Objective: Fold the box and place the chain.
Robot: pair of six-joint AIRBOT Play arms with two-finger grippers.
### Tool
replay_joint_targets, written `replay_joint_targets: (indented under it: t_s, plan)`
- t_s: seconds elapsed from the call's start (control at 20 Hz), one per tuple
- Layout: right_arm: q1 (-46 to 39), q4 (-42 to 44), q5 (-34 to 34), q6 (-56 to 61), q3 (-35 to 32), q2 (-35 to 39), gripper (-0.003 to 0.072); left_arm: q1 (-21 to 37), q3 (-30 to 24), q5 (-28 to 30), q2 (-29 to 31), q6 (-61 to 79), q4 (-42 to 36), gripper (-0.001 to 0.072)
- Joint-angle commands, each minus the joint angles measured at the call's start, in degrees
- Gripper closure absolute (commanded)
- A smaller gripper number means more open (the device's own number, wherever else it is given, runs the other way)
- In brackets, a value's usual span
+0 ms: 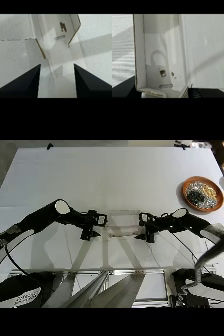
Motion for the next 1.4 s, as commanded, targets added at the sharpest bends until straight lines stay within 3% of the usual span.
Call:
replay_joint_targets:
  t_s: [0.0, 0.4, 0.7, 1.35]
  plan:
    - [0.0, 0.0, 0.0, 0.0, 0.0, 0.0, 0.0243, -0.4, -0.1, 0.0, -1.2, 1.8, -1.1, 0.0246]
    - [0.0, 0.0, 0.0, 0.0, 0.0, 0.0, 0.0243, -4.3, -0.1, 0.5, -3.6, 2.0, -1.9, 0.0258]
    - [0.0, 0.0, 0.0, 0.0, 0.0, 0.0, 0.0243, -4.3, -0.1, 5.4, -3.7, 2.0, -2.3, 0.0389]
    - [0.0, 0.0, 0.0, 0.0, 0.0, 0.0, 0.0243, -6.4, -0.1, 5.4, -3.7, 4.4, -5.4, 0.04]
